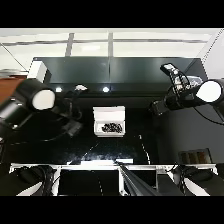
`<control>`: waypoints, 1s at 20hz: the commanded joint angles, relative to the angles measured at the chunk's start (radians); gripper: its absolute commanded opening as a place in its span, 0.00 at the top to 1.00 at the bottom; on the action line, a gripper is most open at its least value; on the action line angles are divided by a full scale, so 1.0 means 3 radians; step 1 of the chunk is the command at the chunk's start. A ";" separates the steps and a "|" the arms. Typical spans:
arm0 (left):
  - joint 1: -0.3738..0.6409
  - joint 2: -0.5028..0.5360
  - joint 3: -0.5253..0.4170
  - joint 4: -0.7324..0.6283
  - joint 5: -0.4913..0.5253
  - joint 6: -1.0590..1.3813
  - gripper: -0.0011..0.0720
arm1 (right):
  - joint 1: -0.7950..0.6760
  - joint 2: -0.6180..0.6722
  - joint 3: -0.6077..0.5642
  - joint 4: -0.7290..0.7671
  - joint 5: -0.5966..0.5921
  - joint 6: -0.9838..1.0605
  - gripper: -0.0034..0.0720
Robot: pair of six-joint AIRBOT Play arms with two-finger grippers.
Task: Fold the box and place the chain.
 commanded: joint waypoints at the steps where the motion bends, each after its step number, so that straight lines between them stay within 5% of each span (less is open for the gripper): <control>1: 0.0337 0.0178 -0.0028 0.0150 -0.0355 0.0561 0.02 | -0.0092 0.0003 -0.0001 -0.0009 -0.0017 -0.0098 0.02; 3: 0.0734 0.0183 -0.0064 -0.0008 -0.0214 0.0894 0.02 | -0.0092 0.0003 -0.0003 0.0000 -0.0017 -0.0085 0.02; 7: 0.1942 0.0184 -0.0198 -0.1415 0.0429 0.1879 0.03 | -0.0090 0.0003 -0.0005 0.0145 -0.0095 0.0043 0.02; 10: 0.2459 0.0184 -0.0552 -0.2296 0.0645 0.3077 0.05 | -0.0090 0.0003 -0.0005 0.0142 -0.0074 0.0090 0.02; 13: 0.2550 0.0175 -0.1054 -0.2782 0.0852 0.4388 0.05 | -0.0090 0.0003 -0.0005 0.0114 -0.0042 0.0090 0.02; 16: 0.2344 0.0128 -0.1453 -0.2811 0.1704 0.5425 0.05 | -0.0089 0.0003 -0.0005 0.0106 0.0029 0.0163 0.02; 20: 0.2148 -0.0229 -0.1460 -0.2853 0.1666 0.6040 0.05 | -0.0090 0.0003 -0.0005 0.0103 0.0079 0.0319 0.02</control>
